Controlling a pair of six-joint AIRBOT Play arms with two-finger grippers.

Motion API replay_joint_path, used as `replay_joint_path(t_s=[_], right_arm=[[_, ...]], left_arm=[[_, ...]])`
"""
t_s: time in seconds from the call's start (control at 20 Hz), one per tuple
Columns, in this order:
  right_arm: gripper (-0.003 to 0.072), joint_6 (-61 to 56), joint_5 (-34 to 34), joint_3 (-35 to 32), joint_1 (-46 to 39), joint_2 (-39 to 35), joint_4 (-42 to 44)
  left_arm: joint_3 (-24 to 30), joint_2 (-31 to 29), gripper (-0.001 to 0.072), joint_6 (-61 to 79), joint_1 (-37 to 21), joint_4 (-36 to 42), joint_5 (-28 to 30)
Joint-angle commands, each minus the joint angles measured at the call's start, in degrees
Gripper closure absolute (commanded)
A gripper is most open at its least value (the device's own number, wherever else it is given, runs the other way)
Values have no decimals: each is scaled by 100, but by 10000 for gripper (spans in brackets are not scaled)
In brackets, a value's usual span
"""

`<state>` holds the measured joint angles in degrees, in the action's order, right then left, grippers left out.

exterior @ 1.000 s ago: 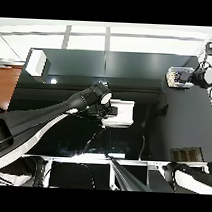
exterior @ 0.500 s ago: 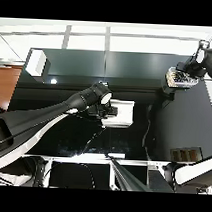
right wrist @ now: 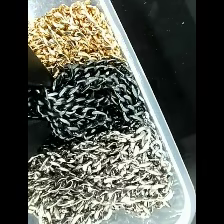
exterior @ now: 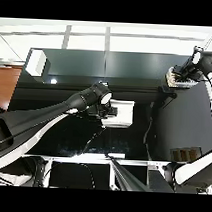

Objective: Fold the box and place the chain.

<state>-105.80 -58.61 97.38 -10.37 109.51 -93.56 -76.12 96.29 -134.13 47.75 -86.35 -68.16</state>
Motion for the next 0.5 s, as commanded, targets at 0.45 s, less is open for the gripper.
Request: replay_joint_path(t_s=[0.45], right_arm=[[678, 1401, -367, 723, -146, -2310, 728]], left_arm=[[-4, 2, 682, 2, -2, 0, 4]])
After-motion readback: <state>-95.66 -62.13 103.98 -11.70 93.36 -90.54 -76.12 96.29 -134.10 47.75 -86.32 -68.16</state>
